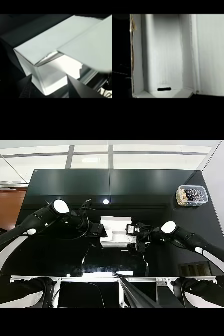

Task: Fold the box and place the chain.

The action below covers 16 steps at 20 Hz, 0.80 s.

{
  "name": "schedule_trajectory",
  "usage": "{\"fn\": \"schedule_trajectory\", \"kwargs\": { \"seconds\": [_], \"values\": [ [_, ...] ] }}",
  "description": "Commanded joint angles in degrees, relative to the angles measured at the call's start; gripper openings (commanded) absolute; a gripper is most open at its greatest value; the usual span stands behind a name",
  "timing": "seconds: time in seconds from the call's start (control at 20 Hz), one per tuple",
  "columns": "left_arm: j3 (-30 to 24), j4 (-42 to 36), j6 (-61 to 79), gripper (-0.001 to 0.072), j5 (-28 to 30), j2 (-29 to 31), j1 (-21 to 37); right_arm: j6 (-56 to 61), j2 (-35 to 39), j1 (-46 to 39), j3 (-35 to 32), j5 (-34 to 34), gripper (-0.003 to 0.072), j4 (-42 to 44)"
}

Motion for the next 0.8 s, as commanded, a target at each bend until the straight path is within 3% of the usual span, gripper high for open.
{"fn": "schedule_trajectory", "kwargs": {
  "seconds": [0.0,0.4,0.6,0.75],
  "values": [
    [0.28,5.11,-4.94,0.0494,3.85,0.02,-2.16,-0.02,-0.02,0.04,0.0,0.02,0.049,-0.02],
    [0.44,15.02,-14.45,0.0493,7.15,0.02,-6.97,-0.02,-0.02,0.04,0.0,0.0,0.049,-0.02],
    [3.48,28.11,-26.12,0.0493,6.56,-0.42,-9.97,-0.02,-0.02,0.04,0.0,0.0,0.049,-0.02],
    [7.54,32.28,-31.61,0.0493,3.1,-2.6,-12.87,-0.02,-0.02,0.04,0.0,0.0,0.049,-0.02]
  ]
}}
